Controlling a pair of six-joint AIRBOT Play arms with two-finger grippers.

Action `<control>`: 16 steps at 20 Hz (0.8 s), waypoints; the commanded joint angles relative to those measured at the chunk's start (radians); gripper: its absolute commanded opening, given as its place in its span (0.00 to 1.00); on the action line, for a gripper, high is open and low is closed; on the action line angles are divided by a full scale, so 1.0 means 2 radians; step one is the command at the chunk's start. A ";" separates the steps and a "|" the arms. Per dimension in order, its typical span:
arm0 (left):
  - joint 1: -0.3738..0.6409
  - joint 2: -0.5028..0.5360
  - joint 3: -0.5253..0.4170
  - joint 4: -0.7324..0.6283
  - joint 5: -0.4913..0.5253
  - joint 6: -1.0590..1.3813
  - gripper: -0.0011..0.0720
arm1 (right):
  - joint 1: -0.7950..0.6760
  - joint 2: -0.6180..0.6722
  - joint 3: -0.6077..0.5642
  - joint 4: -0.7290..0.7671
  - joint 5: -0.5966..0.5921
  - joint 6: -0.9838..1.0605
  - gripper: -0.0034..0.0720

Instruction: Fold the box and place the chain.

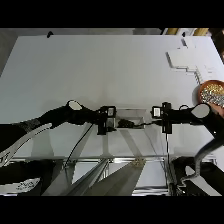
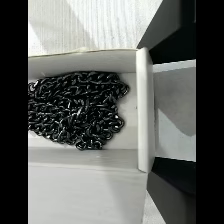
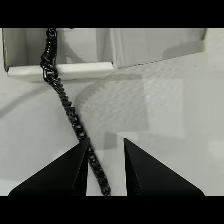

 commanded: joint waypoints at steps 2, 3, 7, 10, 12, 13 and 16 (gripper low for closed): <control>0.000 0.000 0.000 0.000 0.000 0.000 0.22 | 0.007 -0.024 -0.001 -0.005 -0.005 -0.014 0.36; 0.000 0.000 0.000 0.000 0.000 0.000 0.22 | 0.007 -0.027 -0.001 -0.005 -0.003 -0.016 0.36; 0.000 0.000 0.000 0.000 0.000 0.000 0.22 | 0.007 -0.037 -0.001 -0.007 0.003 -0.016 0.33; 0.000 0.000 0.000 0.000 0.000 0.000 0.22 | 0.007 -0.045 -0.001 -0.007 0.003 -0.016 0.33; 0.000 0.000 0.000 0.000 0.000 0.000 0.22 | 0.007 -0.048 -0.001 -0.007 0.001 -0.016 0.33; 0.000 0.000 0.000 0.000 0.000 0.000 0.22 | 0.007 -0.050 -0.002 -0.007 -0.004 -0.016 0.29; 0.000 0.000 0.000 0.000 0.000 0.000 0.22 | 0.012 -0.057 -0.004 -0.019 -0.007 -0.016 0.11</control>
